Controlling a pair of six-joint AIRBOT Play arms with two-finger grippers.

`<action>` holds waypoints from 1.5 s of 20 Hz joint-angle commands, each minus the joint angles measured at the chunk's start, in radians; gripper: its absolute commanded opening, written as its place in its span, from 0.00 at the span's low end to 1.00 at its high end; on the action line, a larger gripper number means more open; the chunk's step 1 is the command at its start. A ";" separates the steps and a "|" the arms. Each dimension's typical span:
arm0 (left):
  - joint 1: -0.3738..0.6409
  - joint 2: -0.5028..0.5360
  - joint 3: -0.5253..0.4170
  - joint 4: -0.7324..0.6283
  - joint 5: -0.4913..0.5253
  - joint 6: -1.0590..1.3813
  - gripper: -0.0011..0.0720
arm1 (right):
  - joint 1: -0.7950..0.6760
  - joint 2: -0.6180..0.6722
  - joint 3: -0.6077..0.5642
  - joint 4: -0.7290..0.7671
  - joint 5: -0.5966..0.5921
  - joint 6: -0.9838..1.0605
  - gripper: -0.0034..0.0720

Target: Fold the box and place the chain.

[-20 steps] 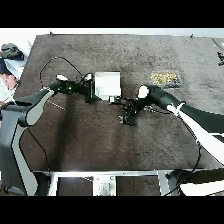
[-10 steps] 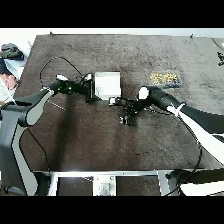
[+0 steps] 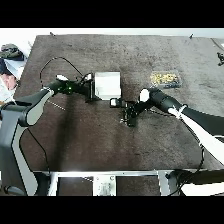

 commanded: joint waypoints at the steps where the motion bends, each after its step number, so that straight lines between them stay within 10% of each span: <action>1: 0.000 0.000 0.001 0.000 0.000 0.000 0.66 | -0.001 0.061 0.012 0.039 0.002 0.010 0.07; 12: 0.000 0.000 0.001 0.000 0.000 0.000 0.66 | -0.001 0.426 0.054 0.211 -0.467 0.079 0.06; 30: 0.000 0.000 0.001 0.000 0.000 0.000 0.66 | -0.055 -0.001 0.739 0.283 -0.185 0.249 0.06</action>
